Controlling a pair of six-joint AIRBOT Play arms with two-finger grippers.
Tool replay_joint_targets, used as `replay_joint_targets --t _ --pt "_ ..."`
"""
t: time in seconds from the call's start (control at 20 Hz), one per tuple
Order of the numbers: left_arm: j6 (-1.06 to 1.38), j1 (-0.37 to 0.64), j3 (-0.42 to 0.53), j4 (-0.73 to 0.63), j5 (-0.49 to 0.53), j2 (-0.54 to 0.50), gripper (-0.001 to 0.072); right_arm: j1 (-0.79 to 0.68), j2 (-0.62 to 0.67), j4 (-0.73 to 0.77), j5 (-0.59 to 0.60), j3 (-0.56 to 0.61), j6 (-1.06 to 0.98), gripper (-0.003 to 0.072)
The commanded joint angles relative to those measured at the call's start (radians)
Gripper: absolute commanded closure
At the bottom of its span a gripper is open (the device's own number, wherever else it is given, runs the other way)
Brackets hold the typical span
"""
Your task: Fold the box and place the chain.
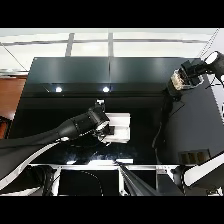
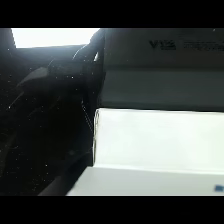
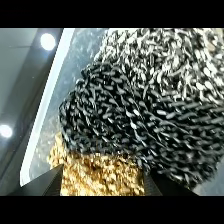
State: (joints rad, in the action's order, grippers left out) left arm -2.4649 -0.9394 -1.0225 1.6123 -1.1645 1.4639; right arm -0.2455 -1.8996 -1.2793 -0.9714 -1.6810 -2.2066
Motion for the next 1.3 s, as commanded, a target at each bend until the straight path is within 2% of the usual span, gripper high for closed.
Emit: replay_joint_targets --t 0.0,0.1,0.15,0.2,0.25,0.3,0.55,1.05,1.25 --pt "0.000 0.000 0.000 -0.001 0.001 0.000 0.0685 0.008 -0.018 0.038 -0.001 0.000 0.041 0.0139" --pt "0.000 0.000 0.000 -0.001 0.001 0.000 0.0685 0.013 -0.023 0.078 -0.003 0.000 0.072 0.0140" --pt "0.000 0.000 0.000 -0.001 0.001 0.000 0.0685 0.013 -0.023 0.091 -0.009 0.000 0.085 0.0220" --pt "0.000 0.000 0.000 -0.001 0.000 0.000 0.0685 0.011 -0.023 0.121 -0.020 0.000 0.122 0.0423" --pt "0.000 0.000 0.000 -0.001 0.000 0.000 0.0685 0.010 -0.023 0.146 -0.028 0.000 0.160 0.0566" --pt "0.000 0.000 0.000 -0.001 0.001 0.000 0.0685 0.011 -0.022 0.162 -0.038 -0.004 0.187 0.0657" --pt "0.000 0.000 0.000 -0.001 0.001 0.000 0.0685 0.006 0.022 0.160 -0.095 -0.049 0.272 0.0675" --pt "0.000 0.000 0.000 -0.001 0.000 0.000 0.0685 -0.027 0.267 0.160 -0.190 -0.064 0.495 0.0676" --pt "0.000 0.000 0.000 -0.002 -0.014 0.000 0.0685 -0.031 0.272 0.123 -0.259 -0.064 0.525 0.0675"
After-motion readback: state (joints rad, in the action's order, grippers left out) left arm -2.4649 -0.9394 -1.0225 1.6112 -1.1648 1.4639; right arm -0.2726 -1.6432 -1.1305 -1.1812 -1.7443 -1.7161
